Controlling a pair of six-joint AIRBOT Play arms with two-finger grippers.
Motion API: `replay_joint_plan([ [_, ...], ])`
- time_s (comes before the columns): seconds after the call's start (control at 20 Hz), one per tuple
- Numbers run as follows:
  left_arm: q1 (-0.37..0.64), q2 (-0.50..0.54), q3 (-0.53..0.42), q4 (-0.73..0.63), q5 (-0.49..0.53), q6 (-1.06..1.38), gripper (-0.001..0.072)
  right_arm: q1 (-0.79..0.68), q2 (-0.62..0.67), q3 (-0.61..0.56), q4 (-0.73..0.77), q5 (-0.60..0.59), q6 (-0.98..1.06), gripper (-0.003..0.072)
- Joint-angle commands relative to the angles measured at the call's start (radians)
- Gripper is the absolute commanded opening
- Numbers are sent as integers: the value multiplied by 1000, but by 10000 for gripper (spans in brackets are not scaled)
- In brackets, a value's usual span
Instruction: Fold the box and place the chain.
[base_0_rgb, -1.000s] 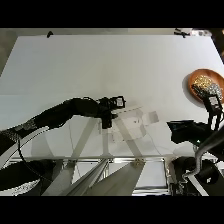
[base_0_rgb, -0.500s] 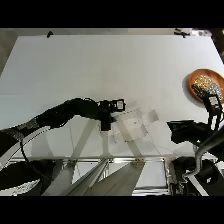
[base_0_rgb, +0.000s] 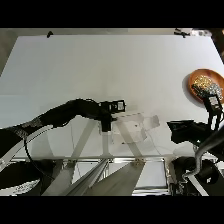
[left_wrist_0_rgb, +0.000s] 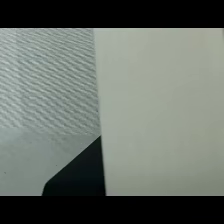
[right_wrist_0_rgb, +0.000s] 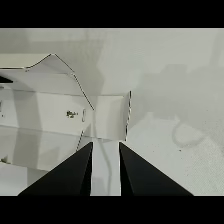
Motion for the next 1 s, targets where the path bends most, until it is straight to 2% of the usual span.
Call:
replay_joint_plan([
  [0.0,0,0,0,19,-36,1,4,0,1,0,0,0,0,192],
  [0.1,0,0,2,32,-65,1,3,0,1,0,-1,0,0,192],
  [0.45,0,53,21,197,-44,1,2,0,1,0,-5,-8,0,191],
  [0.6,0,51,21,198,-11,1,2,0,1,0,-5,-9,0,191],
  [0.95,0,40,21,177,-10,1,6,0,1,0,-5,-8,0,191],
])
